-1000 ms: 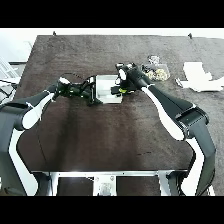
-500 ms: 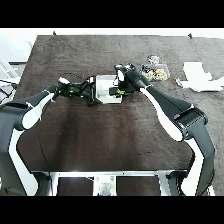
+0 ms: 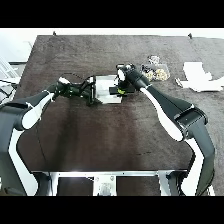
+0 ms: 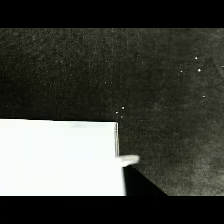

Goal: Fold the box and place the chain.

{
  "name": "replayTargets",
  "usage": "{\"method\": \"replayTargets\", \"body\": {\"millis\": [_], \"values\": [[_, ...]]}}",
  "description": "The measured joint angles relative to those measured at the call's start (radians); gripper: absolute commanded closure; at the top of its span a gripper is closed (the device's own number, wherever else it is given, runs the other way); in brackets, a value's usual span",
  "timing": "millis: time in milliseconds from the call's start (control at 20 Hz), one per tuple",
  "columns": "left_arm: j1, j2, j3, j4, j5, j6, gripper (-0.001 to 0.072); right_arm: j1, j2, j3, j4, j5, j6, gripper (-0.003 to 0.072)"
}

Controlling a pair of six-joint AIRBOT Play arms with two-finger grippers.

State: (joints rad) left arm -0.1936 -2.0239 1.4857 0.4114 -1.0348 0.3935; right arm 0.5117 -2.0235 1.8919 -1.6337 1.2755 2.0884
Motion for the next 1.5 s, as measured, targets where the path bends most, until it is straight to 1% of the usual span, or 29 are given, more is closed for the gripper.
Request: {"method": "replayTargets", "body": {"millis": [50, 300, 400, 650, 800, 850, 1050, 1100, 1150, 1200, 1350, 1500], "values": [[0.0, 0.0, 0.0, 0.0, 0.001, 0.0, 0.0297, 0.0, 0.0, 0.001, 0.013, -0.006, 0.0, 0.0222], [-0.002, 0.0, 0.0, -0.001, 0.003, 0.0, 0.0296, -0.003, 0.008, 0.019, 0.005, -0.001, 0.004, 0.0222], [-0.002, 0.0, 0.0, -0.001, 0.003, 0.0, 0.0296, -0.003, 0.017, 0.023, 0.005, 0.006, 0.005, 0.0182], [-0.002, 0.0, 0.0, -0.001, 0.003, 0.0, 0.0297, -0.008, 0.05, 0.027, -0.031, 0.04, 0.003, 0.0182], [-0.002, 0.0, 0.0, -0.001, 0.003, 0.0, 0.0296, -0.01, 0.105, 0.029, -0.05, 0.048, -0.032, 0.0182], [-0.002, 0.0, 0.0, -0.001, 0.003, 0.0, 0.0296, -0.011, 0.127, 0.029, -0.062, 0.05, -0.049, 0.0166], [-0.002, 0.0, 0.0, -0.001, 0.003, 0.0, 0.0296, -0.056, 0.218, 0.029, -0.202, 0.039, -0.117, 0.0165], [-0.002, 0.0, 0.0, -0.001, 0.003, 0.0, 0.0296, -0.081, 0.23, 0.029, -0.231, 0.026, -0.135, 0.0185], [-0.002, 0.0, 0.0, -0.001, 0.003, 0.0, 0.0296, -0.112, 0.237, 0.029, -0.25, 0.008, -0.154, 0.0251], [-0.002, 0.0, 0.0, -0.001, 0.003, 0.0, 0.0296, -0.149, 0.238, 0.029, -0.258, -0.018, -0.179, 0.0247], [-0.002, 0.0, 0.0, -0.001, 0.003, 0.0, 0.0296, -0.264, 0.209, 0.027, -0.206, -0.096, -0.283, 0.0236], [-0.002, 0.0, 0.0, -0.001, 0.004, 0.0, 0.0296, -0.36, 0.156, 0.027, -0.086, -0.18, -0.414, 0.0236]]}}
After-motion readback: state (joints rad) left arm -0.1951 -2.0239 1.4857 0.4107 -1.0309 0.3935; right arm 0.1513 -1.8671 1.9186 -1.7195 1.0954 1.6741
